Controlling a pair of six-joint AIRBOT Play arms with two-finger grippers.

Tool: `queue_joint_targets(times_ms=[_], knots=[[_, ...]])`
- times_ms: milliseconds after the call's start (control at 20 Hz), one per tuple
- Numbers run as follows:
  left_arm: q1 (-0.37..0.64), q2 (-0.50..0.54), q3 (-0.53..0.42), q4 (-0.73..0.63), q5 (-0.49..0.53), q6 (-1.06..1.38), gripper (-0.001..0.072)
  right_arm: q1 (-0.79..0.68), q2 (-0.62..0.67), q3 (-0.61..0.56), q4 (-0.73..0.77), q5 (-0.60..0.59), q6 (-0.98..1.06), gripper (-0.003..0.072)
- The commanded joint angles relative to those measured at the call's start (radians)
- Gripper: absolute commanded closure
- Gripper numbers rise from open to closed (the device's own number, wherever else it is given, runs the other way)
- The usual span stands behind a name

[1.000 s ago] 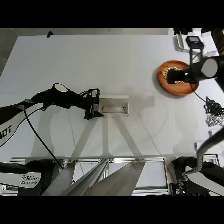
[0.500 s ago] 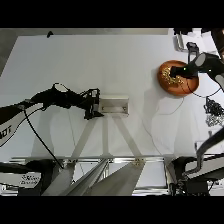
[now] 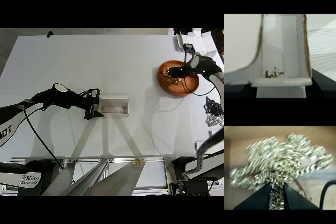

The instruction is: Fold the box and place the chain.

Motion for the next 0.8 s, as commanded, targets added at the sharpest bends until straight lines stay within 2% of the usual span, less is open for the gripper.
queue_joint_targets(times_ms=[0,200,450,600,750], knots=[[0.000,0.001,0.000,0.000,0.000,0.000,0.0561,0.032,0.104,0.002,-0.053,0.026,-0.001,0.0679],[0.000,0.001,0.000,0.000,0.000,0.000,0.0561,0.121,0.288,-0.045,-0.162,0.220,-0.001,0.0681],[0.000,0.001,0.000,0.000,0.000,0.000,0.0561,0.239,0.513,-0.296,-0.166,0.298,-0.001,0.0681],[0.000,0.001,0.000,0.000,0.000,0.000,0.0561,0.310,0.562,-0.402,-0.138,0.326,0.001,0.0680],[0.000,0.001,0.000,0.000,0.000,0.000,0.0561,0.402,0.563,-0.409,-0.072,0.343,0.001,0.0680]])
